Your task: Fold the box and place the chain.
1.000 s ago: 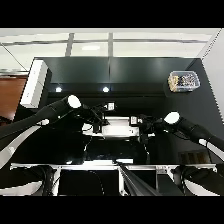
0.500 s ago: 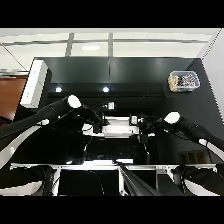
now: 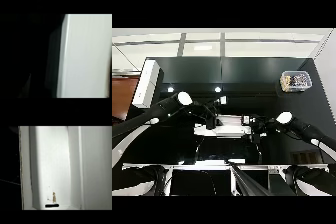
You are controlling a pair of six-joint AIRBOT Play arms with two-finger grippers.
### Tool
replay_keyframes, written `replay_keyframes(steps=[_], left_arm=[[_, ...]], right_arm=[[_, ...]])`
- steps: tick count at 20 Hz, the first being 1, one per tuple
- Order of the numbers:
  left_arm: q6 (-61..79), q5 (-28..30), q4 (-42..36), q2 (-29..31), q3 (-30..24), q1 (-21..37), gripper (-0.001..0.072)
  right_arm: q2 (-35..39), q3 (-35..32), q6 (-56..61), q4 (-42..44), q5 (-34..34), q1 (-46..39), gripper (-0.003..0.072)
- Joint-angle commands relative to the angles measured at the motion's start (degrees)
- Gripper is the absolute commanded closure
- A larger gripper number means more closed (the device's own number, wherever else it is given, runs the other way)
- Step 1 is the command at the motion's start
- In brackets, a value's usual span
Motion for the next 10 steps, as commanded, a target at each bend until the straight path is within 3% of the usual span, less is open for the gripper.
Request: replay_keyframes(steps=[1,4,6,7,9,10], left_arm=[[-9.7,-2.9,8.4,4.3,3.6,0.0,0.0165],[-22.1,-10.0,24.3,9.5,4.8,0.4,0.0165],[-31.5,-18.3,29.6,11.7,4.8,1.5,0.0174],[-35.8,-22.7,29.4,11.8,4.7,2.3,0.0259],[-41.2,-30.1,23.5,11.3,4.0,3.7,0.0691],[-40.2,-31.4,16.3,11.2,2.9,4.4,0.0685]], right_arm=[[0.0,0.0,0.0,0.0,0.0,0.0,0.025],[0.0,0.0,0.0,0.0,0.0,0.0,0.025],[0.0,0.0,0.0,0.0,0.0,0.0,0.025],[0.0,0.0,0.0,0.0,0.0,0.0,0.025],[0.0,0.0,0.0,0.0,0.0,0.0,0.025],[0.0,0.0,0.0,0.0,0.0,0.0,0.025]])
